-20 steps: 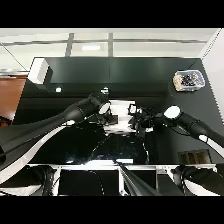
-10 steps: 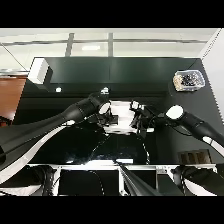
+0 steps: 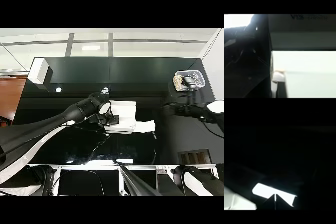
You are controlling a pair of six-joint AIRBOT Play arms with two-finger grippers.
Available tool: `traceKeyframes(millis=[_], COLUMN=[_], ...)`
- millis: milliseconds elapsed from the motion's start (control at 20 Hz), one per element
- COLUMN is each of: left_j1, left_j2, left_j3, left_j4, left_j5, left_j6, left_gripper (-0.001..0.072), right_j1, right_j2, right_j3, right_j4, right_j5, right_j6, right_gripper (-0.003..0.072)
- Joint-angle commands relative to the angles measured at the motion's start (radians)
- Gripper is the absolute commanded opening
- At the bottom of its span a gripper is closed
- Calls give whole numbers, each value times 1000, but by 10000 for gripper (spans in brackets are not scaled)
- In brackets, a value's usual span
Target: Fold the box and place the chain.
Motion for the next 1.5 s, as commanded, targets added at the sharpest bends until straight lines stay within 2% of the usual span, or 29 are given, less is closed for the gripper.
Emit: traceKeyframes(millis=[0,150,300,400,550,700,750,850,900,1100,1250,1300,1350,1450], left_j1=[0,0,0,0,0,0,0,0,0,0,0,0,0,0], left_j2=[0,0,0,0,0,0,0,0,0,0,0,0,0,0], left_j3=[0,0,0,0,0,0,0,0,0,0,0,0,0,0], left_j4=[-2,-20,-19,-19,-19,-19,-19,-21,-21,-21,-20,-20,-19,-20], left_j5=[34,34,34,35,34,32,31,34,34,34,34,34,34,30], left_j6=[1,2,13,13,13,13,13,13,13,13,14,14,14,16], left_gripper=[25,25,25,25,25,25,25,25,26,25,26,25,25,25], right_j1=[-189,-194,-90,16,151,174,172,171,171,183,244,271,296,336], right_j2=[-17,-74,-163,-225,-290,-290,-290,-290,-290,-290,-290,-290,-290,-290], right_j3=[-41,-93,-95,-94,-89,-7,32,93,116,134,134,134,134,135], right_j4=[-24,-11,-10,1,141,159,157,161,161,219,208,204,204,191], right_j5=[11,149,262,264,251,283,324,390,420,459,409,376,352,342], right_j6=[249,299,295,290,180,153,149,149,149,152,205,233,254,270], right_gripper=[9,9,9,9,9,11,70,577,640,631,629,501,477,477])
